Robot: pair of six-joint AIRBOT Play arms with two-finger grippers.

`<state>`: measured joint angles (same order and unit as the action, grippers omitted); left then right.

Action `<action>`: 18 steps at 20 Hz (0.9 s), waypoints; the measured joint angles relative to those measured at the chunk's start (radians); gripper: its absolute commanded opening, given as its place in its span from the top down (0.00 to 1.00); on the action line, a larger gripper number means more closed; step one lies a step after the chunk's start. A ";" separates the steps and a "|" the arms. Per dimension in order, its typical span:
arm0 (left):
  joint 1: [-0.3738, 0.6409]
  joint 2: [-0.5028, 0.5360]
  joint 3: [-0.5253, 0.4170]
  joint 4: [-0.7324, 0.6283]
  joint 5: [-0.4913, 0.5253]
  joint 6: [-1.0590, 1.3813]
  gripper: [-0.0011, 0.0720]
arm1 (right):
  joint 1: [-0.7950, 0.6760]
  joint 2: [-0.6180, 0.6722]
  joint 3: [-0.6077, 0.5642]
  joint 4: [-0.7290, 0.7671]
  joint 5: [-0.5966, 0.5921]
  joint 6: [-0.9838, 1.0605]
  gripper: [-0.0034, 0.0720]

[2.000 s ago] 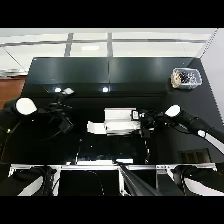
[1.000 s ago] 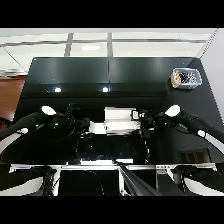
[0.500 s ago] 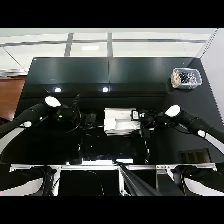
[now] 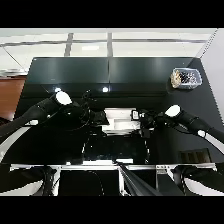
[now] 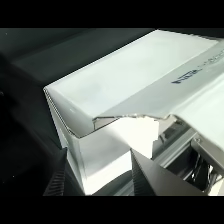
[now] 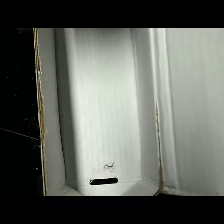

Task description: Fold the box and place the chain.

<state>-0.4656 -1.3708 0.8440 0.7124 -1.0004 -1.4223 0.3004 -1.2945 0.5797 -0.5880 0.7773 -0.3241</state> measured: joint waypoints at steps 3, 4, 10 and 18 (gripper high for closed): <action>-0.047 0.000 0.011 0.037 0.038 -0.077 0.38 | 0.000 0.000 0.000 0.000 0.000 0.000 0.94; -0.064 0.000 0.018 0.061 0.051 -0.108 0.42 | 0.000 0.000 0.000 0.000 0.000 0.000 0.94; -0.160 0.000 0.063 0.285 0.095 -0.341 0.45 | 0.000 0.000 0.000 0.000 0.000 0.000 0.94; -0.243 -0.059 0.124 0.499 0.043 -0.547 0.51 | 0.000 0.000 0.000 0.000 0.000 0.000 0.94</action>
<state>-0.7090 -1.4300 0.9684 1.2114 -0.9573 -1.9694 0.3004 -1.2945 0.5793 -0.5880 0.7776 -0.3241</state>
